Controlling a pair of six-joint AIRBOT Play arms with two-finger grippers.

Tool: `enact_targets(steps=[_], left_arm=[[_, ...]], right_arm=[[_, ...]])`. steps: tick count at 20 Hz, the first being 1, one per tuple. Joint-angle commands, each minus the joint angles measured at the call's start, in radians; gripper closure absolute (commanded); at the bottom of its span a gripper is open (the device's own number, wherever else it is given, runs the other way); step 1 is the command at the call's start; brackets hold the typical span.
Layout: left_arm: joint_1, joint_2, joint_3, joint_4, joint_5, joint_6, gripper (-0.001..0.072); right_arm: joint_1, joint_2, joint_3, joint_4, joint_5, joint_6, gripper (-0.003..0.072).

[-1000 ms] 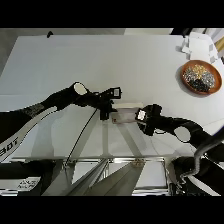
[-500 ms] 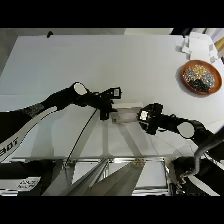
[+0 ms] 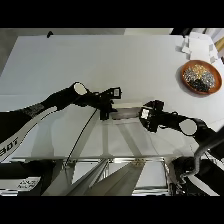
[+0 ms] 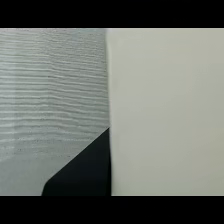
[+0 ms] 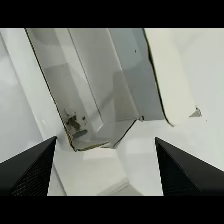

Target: Fold the box and place the chain.

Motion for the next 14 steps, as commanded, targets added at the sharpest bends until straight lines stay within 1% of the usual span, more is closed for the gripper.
enact_targets(steps=[1, 7, 14], left_arm=[[0.0, 0.0, 0.001, 0.0, 0.0, 0.0, 0.0697], [0.0, 0.0, 0.001, 0.0, 0.0, 0.0, 0.0697], [0.0, 0.0, 0.0, 0.0, 0.0, 0.0, 0.0697]], right_arm=[[-0.039, -0.002, 0.001, 0.011, 0.05, -0.072, 0.0002], [-0.07, -0.003, 0.001, 0.178, 0.076, -0.253, 0.0002], [-0.078, -0.004, 0.001, 0.183, 0.091, -0.253, 0.0002]])
